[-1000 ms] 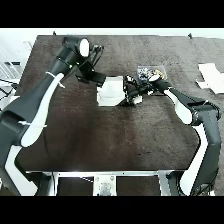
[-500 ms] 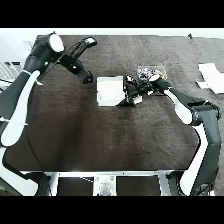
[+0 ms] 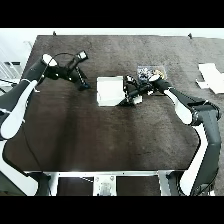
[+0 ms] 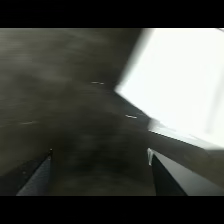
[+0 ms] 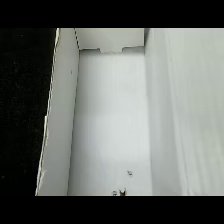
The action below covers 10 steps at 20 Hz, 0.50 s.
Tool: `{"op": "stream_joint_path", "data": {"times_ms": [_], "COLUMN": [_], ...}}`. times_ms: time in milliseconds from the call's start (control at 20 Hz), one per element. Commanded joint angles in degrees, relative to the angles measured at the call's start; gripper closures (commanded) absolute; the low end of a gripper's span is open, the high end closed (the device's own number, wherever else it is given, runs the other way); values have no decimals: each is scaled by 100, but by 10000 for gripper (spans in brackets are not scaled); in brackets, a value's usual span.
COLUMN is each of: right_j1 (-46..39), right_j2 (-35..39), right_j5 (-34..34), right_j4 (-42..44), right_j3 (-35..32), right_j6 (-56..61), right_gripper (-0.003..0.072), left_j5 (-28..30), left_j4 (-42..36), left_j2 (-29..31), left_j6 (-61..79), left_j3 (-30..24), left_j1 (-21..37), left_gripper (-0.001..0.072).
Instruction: Fold the box and place the chain.
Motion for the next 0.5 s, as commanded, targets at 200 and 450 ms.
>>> {"op": "stream_joint_path", "data": {"times_ms": [200, 450], "right_j1": [-2, -2], "right_j2": [-4, -4], "right_j5": [0, 2], "right_j4": [0, 0], "right_j3": [0, 0], "right_j6": [0, 0], "right_gripper": [92, 92], "left_j5": [-929, -566], "left_j4": [-1130, -1379], "left_j2": [-793, -831], "left_j6": [1847, 2041], "left_j3": [-118, -118], "left_j1": [37, 37], "left_gripper": [-6, 2]}}
